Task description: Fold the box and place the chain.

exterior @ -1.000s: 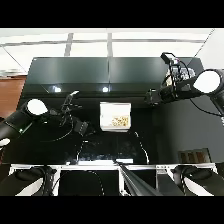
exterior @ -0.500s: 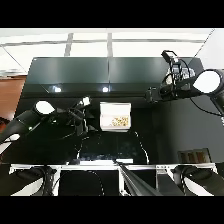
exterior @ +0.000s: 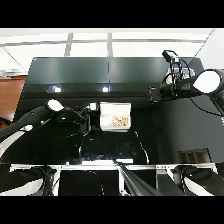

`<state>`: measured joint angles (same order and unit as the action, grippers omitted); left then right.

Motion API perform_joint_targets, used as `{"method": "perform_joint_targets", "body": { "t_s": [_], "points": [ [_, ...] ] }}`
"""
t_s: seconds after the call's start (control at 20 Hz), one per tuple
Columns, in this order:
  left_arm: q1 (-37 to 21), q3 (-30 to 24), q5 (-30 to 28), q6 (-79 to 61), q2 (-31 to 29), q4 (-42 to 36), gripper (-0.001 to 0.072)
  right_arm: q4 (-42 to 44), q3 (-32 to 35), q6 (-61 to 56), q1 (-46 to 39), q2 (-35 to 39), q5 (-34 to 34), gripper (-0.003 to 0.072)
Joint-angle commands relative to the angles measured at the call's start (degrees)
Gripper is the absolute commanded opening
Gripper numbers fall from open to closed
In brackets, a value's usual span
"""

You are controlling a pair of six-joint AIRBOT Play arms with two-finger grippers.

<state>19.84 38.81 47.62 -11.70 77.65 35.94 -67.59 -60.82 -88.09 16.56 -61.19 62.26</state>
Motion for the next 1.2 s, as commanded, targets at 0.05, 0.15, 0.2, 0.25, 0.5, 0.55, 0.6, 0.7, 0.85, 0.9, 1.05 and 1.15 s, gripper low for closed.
{"method": "perform_joint_targets", "body": {
  "t_s": [0.05, 0.15, 0.2, 0.25, 0.5, 0.55, 0.6, 0.7, 0.85, 0.9, 1.05, 1.15],
  "points": [
    [0.2, 2.6, 0.9, -1.9, 2.5, 0.0, 0.0715, 0.0, 0.0, 0.0, 0.0, 0.0, 0.0, 0.0384],
    [0.3, 2.8, 0.9, -2.1, 2.5, 0.0, 0.0715, 0.0, 0.0, 0.0, 0.0, 0.0, 0.0, 0.0384],
    [0.5, 2.8, 0.7, -2.1, 2.5, -0.1, 0.0715, 0.0, 0.0, 0.0, 0.0, 0.0, -0.1, 0.0384],
    [0.6, 2.8, 0.6, -2.2, 2.5, 0.0, 0.0715, 0.0, 0.0, 0.0, 0.0, 0.0, -0.2, 0.0384],
    [2.4, 2.9, 0.8, -3.3, 3.0, 0.0, 0.0715, 0.1, 0.0, 0.0, 0.1, 0.0, -1.0, 0.0384],
    [2.5, 3.0, 0.5, -3.3, 3.0, -0.2, 0.0715, 0.0, 0.0, 0.0, 0.1, 0.0, -1.3, 0.0384],
    [2.7, 3.0, 0.5, -3.3, 3.0, -0.4, 0.0715, 0.0, 0.0, 0.0, 0.1, -0.1, -1.7, 0.0384],
    [3.1, 3.0, 0.2, -3.3, 3.0, -0.5, 0.0715, 0.0, 0.0, 0.0, 0.1, -0.1, -2.4, 0.0384],
    [4.9, 3.0, -1.3, -3.3, 3.0, -0.5, 0.0715, 0.0, 0.4, 0.0, 0.4, -0.2, -3.7, 0.0384],
    [5.4, 3.0, -2.3, -3.3, 3.0, -0.4, 0.0713, -0.2, 0.8, 0.1, 0.6, -0.4, -4.2, 0.0386],
    [6.3, 3.0, -2.9, -3.2, 3.0, -0.5, 0.0582, -1.7, 2.8, 0.3, 1.8, -2.0, -9.0, 0.0397],
    [6.3, 3.0, -2.8, -3.2, 3.0, -0.5, 0.0484, -5.6, 3.8, 0.4, 2.5, -3.9, -13.6, 0.072]
  ]
}}
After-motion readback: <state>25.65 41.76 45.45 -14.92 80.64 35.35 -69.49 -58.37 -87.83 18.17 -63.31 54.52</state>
